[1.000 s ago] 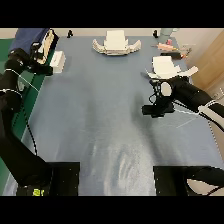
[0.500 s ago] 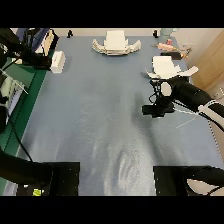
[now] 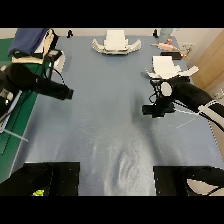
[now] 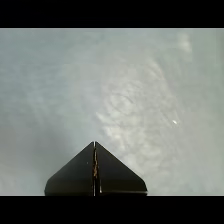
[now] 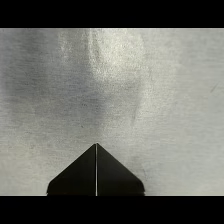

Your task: Fold the box.

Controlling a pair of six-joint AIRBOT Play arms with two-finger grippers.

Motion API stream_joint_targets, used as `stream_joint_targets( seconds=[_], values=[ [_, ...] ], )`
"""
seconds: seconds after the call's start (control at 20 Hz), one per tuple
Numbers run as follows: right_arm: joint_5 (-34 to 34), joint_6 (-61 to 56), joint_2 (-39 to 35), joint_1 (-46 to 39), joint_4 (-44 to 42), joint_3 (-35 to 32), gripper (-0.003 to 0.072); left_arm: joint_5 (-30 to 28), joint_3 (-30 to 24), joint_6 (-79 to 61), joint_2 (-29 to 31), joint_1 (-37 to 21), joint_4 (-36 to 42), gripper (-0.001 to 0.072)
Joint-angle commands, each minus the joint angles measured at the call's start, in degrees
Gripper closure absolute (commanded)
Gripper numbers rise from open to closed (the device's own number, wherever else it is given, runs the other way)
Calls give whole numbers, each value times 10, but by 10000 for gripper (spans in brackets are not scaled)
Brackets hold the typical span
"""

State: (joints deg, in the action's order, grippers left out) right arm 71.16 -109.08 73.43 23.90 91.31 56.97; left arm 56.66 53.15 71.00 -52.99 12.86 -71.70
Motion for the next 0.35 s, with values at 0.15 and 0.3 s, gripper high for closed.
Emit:
stream_joint_targets(
  seconds=[0.15, 0.3],
  values=[
    [0, 0, 0, 0, 0, 0, 681, 9, -80, 25, 44, 57, -1, 692],
    [0, 0, 0, 0, 0, 0, 681, 8, -80, 25, 44, 57, -1, 692]
  ],
)
